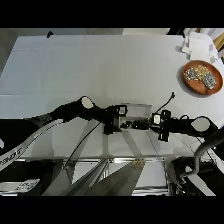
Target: Fold the box and place the chain.
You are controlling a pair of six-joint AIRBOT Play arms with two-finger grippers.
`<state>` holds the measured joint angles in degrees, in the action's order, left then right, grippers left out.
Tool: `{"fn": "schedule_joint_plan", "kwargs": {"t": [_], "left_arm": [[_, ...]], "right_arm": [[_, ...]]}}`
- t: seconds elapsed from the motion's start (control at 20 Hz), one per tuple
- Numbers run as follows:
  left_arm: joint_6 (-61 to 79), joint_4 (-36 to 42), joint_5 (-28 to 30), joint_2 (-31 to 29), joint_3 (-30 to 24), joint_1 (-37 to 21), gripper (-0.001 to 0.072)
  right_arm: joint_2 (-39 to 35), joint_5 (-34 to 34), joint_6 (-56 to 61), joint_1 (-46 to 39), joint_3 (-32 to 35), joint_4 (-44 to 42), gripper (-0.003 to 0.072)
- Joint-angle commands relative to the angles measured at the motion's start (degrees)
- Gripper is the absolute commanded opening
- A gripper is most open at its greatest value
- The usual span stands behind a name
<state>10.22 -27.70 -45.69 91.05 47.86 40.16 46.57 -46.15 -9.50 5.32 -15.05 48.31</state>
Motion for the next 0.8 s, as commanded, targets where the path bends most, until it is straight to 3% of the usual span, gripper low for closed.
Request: {"fn": "schedule_joint_plan", "kwargs": {"t": [0.0, 0.2, 0.25, 0.75], "left_arm": [[0.0, 0.0, 0.0, 0.0, 0.0, -0.1, 0.0069], [0.0, 0.0, 0.0, 0.0, 0.0, -0.1, 0.0069], [0.0, 0.0, 0.0, 0.0, 0.0, -0.1, 0.0069], [0.0, 0.0, 0.0, 0.0, 0.0, -0.1, 0.0069]], "right_arm": [[0.2, -0.7, -0.3, 0.0, 0.0, -0.3, 0.0257], [0.2, -0.7, -0.2, 0.0, 0.0, -0.3, 0.0105], [0.2, -0.7, -0.2, 0.0, 0.0, 0.0, 0.0030], [0.1, -0.5, 0.0, 0.0, 0.0, 3.1, 0.0010]]}}
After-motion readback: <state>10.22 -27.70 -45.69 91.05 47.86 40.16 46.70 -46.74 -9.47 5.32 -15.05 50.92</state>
